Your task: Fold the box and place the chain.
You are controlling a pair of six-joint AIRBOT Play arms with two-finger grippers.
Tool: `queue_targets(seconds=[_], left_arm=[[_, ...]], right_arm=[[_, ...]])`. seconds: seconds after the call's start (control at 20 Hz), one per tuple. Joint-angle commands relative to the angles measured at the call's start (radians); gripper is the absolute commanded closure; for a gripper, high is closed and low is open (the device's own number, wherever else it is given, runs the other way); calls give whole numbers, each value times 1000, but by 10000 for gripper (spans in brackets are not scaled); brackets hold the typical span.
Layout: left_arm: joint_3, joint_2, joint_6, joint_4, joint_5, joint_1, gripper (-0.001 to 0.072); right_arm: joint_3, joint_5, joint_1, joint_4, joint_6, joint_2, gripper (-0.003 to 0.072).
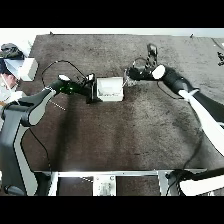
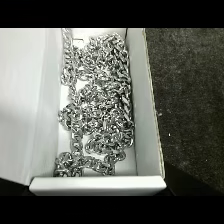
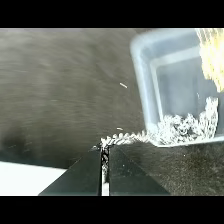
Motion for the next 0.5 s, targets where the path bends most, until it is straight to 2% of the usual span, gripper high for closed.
queue_targets(seconds=[0.0, 0.2, 0.35, 0.45], left_arm=[[0, 0, 0, 0, 0, 0, 437], [0, 0, 0, 0, 0, 0, 437], [0, 0, 0, 0, 0, 0, 437], [0, 0, 0, 0, 0, 0, 437]], right_arm=[[1, 124, 33, -153, 0, 183, 693], [1, 226, 106, -227, 0, 324, 693], [1, 233, 175, -239, 1, 368, 693], [-32, 184, 217, -241, 6, 347, 693]])
